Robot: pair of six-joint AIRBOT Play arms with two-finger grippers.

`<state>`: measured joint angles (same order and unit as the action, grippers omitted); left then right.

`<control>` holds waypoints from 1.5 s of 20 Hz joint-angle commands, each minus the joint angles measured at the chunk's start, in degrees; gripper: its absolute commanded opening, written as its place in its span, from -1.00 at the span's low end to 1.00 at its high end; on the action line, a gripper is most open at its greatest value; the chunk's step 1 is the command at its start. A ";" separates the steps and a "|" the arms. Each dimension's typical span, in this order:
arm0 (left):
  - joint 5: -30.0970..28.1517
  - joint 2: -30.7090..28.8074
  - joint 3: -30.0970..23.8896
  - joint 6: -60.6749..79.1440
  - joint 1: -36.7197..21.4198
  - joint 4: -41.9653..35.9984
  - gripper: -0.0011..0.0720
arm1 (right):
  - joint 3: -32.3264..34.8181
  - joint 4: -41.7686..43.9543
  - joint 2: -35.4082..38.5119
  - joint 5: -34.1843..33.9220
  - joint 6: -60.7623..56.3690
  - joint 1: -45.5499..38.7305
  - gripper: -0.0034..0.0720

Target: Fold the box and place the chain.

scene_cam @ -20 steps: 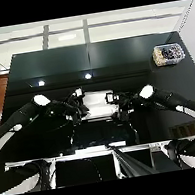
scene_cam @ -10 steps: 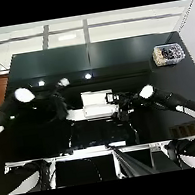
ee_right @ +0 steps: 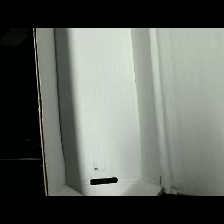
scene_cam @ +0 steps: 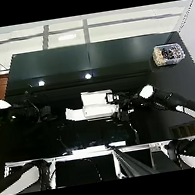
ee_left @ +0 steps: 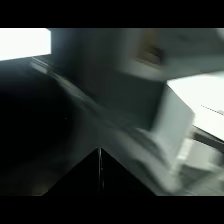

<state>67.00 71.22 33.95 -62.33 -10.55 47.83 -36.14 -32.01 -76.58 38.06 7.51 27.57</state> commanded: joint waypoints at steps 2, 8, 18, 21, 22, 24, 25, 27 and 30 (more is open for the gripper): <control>-4.46 5.27 -2.36 2.97 7.98 -11.26 -0.90 | 0.02 0.00 -0.02 0.00 0.00 0.04 -0.41; -7.50 7.89 1.70 3.72 17.68 -11.21 -0.90 | 0.02 0.00 -0.02 0.00 -0.02 0.07 -0.41; -0.74 7.93 10.01 7.96 14.67 -11.08 0.77 | 0.02 0.00 -0.02 0.00 0.00 0.04 -0.41; 1.31 7.93 12.55 7.91 17.33 -10.80 0.76 | 0.02 0.02 -0.02 -0.02 -0.02 0.07 -0.41; 1.36 7.93 13.25 7.91 19.08 -10.32 0.74 | 0.02 0.00 -0.02 -0.02 -0.02 0.07 -0.41; 0.81 7.93 14.32 6.45 23.26 -8.22 0.74 | 0.02 0.00 -0.02 -0.02 -0.02 0.07 -0.41; 0.61 7.93 14.88 4.66 25.20 -6.40 0.74 | 0.02 0.00 -0.02 -0.02 -0.02 0.07 -0.41; 0.59 7.93 16.15 0.85 28.55 -2.38 0.74 | 0.02 0.00 -0.02 -0.04 -0.02 0.04 -0.41; 0.57 7.93 17.22 -2.67 31.01 0.13 0.73 | 0.02 0.02 -0.02 -0.07 -0.02 0.07 -0.41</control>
<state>67.68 79.11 49.91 -60.86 17.50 44.47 -36.14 -32.01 -76.58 38.02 7.51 27.59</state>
